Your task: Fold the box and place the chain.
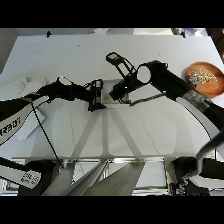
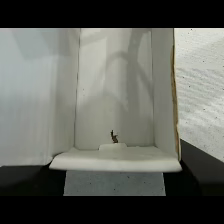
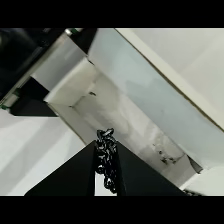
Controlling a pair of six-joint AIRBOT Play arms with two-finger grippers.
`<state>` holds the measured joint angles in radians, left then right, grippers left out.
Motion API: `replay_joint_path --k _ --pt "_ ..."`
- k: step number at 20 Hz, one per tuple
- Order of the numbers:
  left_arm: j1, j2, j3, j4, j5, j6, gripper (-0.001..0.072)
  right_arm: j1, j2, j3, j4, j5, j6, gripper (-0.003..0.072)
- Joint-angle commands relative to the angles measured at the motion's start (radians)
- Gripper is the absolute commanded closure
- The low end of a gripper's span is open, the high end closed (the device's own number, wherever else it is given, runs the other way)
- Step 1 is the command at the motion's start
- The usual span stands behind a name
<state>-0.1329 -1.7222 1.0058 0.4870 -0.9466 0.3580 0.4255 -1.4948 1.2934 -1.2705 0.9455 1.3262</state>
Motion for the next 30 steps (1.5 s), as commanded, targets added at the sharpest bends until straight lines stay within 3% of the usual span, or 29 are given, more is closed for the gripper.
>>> replay_joint_path --k 1,3,10,14,16,19,23,26,27,28,30 --pt "0.0 0.0 0.0 0.0 0.0 0.0 0.0494 0.001 -0.035 0.0 -0.062 0.005 0.031 0.0661" --pt "0.0 0.0 0.0 0.0 0.0 0.0 0.0494 0.001 -0.041 0.0 -0.061 0.005 0.04 0.05" --pt "0.0 0.0 0.0 0.0 0.0 0.0 0.0494 0.0 -0.021 0.0 -0.072 0.029 0.064 0.0482" --pt "0.0 0.0 0.0 0.0 0.0 0.0 0.0494 -0.029 0.09 0.005 -0.339 0.155 0.138 0.0479" --pt "0.0 0.0 0.0 0.0 0.0 0.0 0.0494 -0.101 0.137 0.005 -0.474 0.246 0.195 0.04" --pt "0.0 0.0 0.0 0.0 0.0 0.0 0.0494 -0.282 0.137 0.005 -0.475 0.369 0.201 0.034" --pt "0.0 0.0 0.0 0.0 0.0 0.0 0.0494 -0.499 0.088 0.005 -0.448 0.35 0.201 0.034" --pt "0.0 0.0 0.0 0.0 0.0 0.0 0.0494 -0.576 0.035 0.005 -0.451 0.285 0.194 0.034" --pt "0.0 0.0 0.0 0.0 0.0 0.0 0.0494 -0.591 0.015 0.005 -0.452 0.251 0.192 0.0324" --pt "0.0 0.0 0.0 0.0 0.0 0.0 0.0494 -0.6 -0.003 0.005 -0.452 0.222 0.192 0.0238" --pt "0.0 0.0 0.0 0.0 0.0 0.0 0.0494 -0.612 -0.048 0.005 -0.46 0.188 0.188 0.0214"
